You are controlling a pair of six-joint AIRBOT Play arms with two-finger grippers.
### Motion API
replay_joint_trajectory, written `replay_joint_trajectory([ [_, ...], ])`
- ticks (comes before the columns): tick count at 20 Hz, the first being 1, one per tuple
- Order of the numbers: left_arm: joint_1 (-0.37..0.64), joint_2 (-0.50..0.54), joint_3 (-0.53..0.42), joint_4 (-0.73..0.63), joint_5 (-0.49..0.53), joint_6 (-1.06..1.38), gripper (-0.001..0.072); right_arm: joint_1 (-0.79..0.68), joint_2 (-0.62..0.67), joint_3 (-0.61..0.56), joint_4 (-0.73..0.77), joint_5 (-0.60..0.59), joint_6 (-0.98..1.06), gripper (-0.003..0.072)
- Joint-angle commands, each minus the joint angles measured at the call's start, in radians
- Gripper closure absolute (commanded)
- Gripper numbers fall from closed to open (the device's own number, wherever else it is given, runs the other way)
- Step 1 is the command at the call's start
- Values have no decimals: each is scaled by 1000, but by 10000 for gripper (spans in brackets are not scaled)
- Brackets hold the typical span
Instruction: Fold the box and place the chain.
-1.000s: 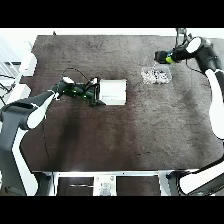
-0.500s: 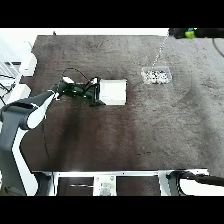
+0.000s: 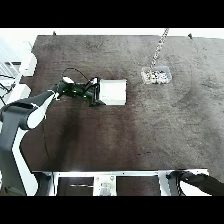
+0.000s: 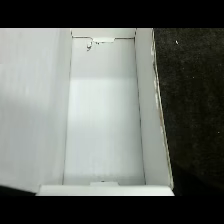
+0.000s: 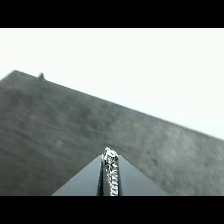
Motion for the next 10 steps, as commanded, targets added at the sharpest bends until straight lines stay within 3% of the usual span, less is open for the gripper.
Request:
replay_joint_trajectory([
  [1, 0, 0, 0, 0, 0, 0, 213, 57, 24, 5, 0, 57, -9, 677],
  [10, 0, 0, 0, 0, 1, 0, 213, 218, 17, -180, 14, 77, 0, 677],
])
